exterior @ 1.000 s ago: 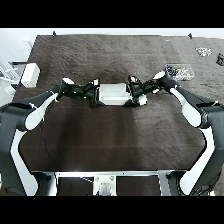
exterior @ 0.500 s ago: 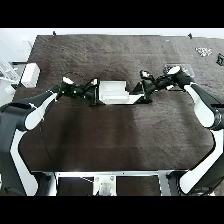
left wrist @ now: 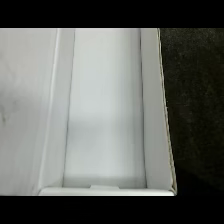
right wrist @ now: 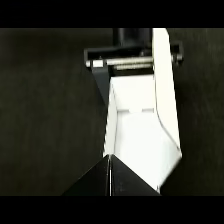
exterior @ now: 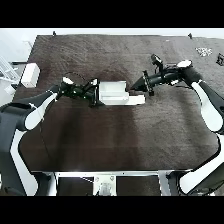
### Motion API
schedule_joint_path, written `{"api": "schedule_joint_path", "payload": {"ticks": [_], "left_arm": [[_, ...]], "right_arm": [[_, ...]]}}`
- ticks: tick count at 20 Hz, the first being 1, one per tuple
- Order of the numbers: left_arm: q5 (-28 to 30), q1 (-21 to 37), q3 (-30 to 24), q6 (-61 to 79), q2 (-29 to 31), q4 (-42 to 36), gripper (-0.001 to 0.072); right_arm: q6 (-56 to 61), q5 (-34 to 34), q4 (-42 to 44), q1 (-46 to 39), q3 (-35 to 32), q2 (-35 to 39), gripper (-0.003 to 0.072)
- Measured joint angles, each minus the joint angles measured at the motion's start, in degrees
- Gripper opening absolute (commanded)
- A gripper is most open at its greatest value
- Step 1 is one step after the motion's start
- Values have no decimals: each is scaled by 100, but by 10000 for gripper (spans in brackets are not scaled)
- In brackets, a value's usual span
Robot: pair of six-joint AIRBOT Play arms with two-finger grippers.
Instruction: Fold the box and place the chain.
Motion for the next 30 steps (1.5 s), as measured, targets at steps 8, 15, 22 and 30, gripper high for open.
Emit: {"api": "schedule_joint_path", "payload": {"ticks": [8, 15, 22, 30], "left_arm": [[-4, -2, 0, -17, 0, -2, 365], [-9, -2, 0, -31, -2, 2, 366], [-48, -11, 0, -28, -4, -7, 365], [-52, -11, 0, -24, -4, -9, 365]], "right_arm": [[205, -1539, 197, 575, 0, -136, 13], [605, -2555, -227, 667, 17, -404, 13], [894, -2723, -837, 702, 24, -555, 13], [645, -2776, -1045, 723, 59, -584, 12]]}}
